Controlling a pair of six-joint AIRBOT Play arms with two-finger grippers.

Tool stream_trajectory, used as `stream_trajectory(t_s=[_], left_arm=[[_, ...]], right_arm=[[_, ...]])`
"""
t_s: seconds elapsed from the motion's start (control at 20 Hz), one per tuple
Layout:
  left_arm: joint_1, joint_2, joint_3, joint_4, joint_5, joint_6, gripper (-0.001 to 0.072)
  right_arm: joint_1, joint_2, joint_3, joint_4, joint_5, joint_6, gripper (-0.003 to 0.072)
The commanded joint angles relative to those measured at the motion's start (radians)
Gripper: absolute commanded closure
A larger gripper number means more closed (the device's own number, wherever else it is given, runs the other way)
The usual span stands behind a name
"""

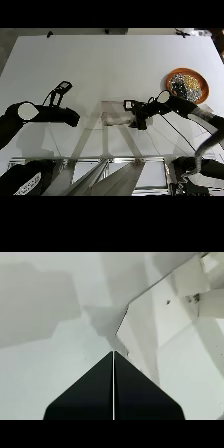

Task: Fold the box and place the chain.

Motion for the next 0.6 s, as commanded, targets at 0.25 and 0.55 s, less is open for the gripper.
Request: stream_trajectory(t_s=[0.25,0.55], left_arm=[[0.02,-0.151,-0.031,-0.123,-0.01,-0.054,0.0708],[0.016,-0.223,-0.031,-0.228,0.026,0.066,0.0707]], right_arm=[[0.001,0.001,0.0,0.0,0.0,0.0,0.0391],[0.001,0.001,0.0,0.0,0.0,0.0,0.0391]])
